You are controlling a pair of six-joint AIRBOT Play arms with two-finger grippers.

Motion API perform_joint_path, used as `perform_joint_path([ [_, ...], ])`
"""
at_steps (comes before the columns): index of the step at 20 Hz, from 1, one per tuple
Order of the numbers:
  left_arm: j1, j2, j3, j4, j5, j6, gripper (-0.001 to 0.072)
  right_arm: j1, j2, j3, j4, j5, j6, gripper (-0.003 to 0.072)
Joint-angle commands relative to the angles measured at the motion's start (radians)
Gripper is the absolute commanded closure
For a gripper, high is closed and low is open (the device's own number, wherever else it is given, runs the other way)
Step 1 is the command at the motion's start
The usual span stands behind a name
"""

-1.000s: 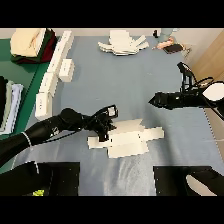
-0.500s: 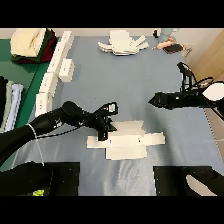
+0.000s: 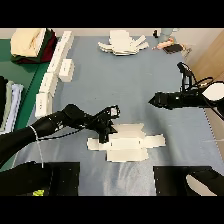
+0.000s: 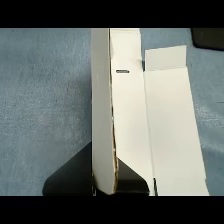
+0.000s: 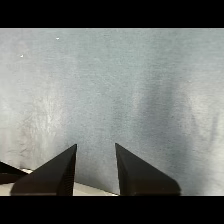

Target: Fold the box.

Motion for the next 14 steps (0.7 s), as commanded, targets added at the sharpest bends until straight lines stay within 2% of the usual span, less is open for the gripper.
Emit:
perform_joint_path([
  [1, -0.052, 0.002, -0.016, -0.003, 0.052, 0.0, 0.0696, 0.001, 0.0, 0.001, 0.0, 0.0, 0.0, 0.0314],
  [4, -0.084, 0.007, -0.019, -0.003, 0.053, -0.013, 0.0696, 0.001, 0.0, 0.001, 0.0, 0.0, -0.001, 0.0314],
  [14, -0.086, 0.007, -0.021, -0.002, 0.014, -0.058, 0.0695, 0.001, 0.0, 0.001, 0.0, 0.001, -0.015, 0.0314],
])
